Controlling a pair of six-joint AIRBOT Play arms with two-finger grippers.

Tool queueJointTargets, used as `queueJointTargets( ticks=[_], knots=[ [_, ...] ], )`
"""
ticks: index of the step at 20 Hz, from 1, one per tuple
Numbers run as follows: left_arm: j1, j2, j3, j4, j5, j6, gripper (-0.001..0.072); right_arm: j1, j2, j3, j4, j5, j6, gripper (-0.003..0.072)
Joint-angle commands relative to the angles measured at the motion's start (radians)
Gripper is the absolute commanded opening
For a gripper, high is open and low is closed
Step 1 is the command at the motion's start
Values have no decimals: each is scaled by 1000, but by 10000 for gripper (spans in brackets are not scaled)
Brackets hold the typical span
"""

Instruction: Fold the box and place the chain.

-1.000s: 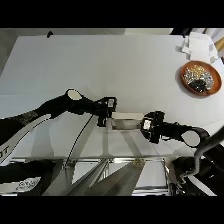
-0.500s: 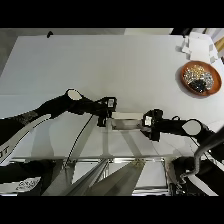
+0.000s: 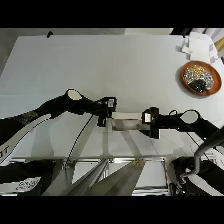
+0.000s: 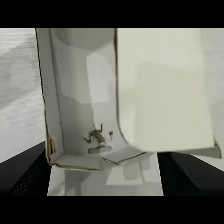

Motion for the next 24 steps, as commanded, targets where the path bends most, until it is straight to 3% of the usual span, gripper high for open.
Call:
queueJointTargets(
  ticks=[1,17,19,21,23,24],
  knots=[
    [0,0,0,0,0,0,11,-4,-44,5,42,18,-61,704],
    [0,0,0,0,0,0,11,-4,-151,34,69,9,-159,630],
    [0,0,0,0,0,0,11,-4,-151,34,61,10,-158,539],
    [0,0,0,0,0,0,11,-4,-152,34,59,9,-159,511],
    [0,0,0,0,0,0,11,-4,-152,34,50,10,-158,387],
    [0,0,0,0,0,0,11,-4,-152,34,46,10,-158,375]
  ],
)
